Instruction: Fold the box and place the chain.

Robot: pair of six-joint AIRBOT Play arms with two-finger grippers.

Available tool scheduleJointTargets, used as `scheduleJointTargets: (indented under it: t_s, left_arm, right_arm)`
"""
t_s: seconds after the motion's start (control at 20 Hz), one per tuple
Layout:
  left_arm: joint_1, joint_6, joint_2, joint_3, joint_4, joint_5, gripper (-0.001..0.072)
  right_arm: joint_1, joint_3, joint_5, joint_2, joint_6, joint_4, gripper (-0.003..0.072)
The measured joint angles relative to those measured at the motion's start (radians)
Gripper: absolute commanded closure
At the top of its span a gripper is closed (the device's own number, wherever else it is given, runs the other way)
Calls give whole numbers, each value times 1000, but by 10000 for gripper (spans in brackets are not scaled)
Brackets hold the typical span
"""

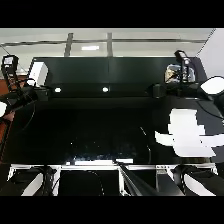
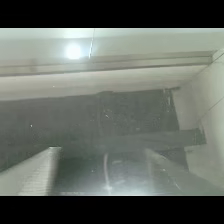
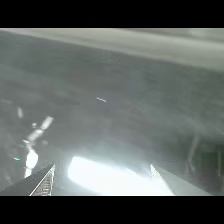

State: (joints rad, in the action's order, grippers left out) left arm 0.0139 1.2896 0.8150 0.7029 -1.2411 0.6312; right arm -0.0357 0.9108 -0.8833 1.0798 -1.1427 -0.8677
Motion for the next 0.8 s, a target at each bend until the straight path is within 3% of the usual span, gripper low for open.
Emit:
scheduleJointTargets:
  t_s: [0.15,0.35,0.6,0.8]
  left_arm:
    - [0,-1,2,0,-2,11,5]
    - [0,-2,3,0,-4,46,5]
    - [0,-2,3,0,-4,76,5]
    - [0,-2,3,0,-4,84,5]
  right_arm:
    - [204,39,-97,0,-95,-175,-18]
    - [633,62,-190,11,-147,-337,-18]
    - [1104,70,-321,91,-8,-320,-18]
    - [1230,71,-407,193,188,-285,-17]
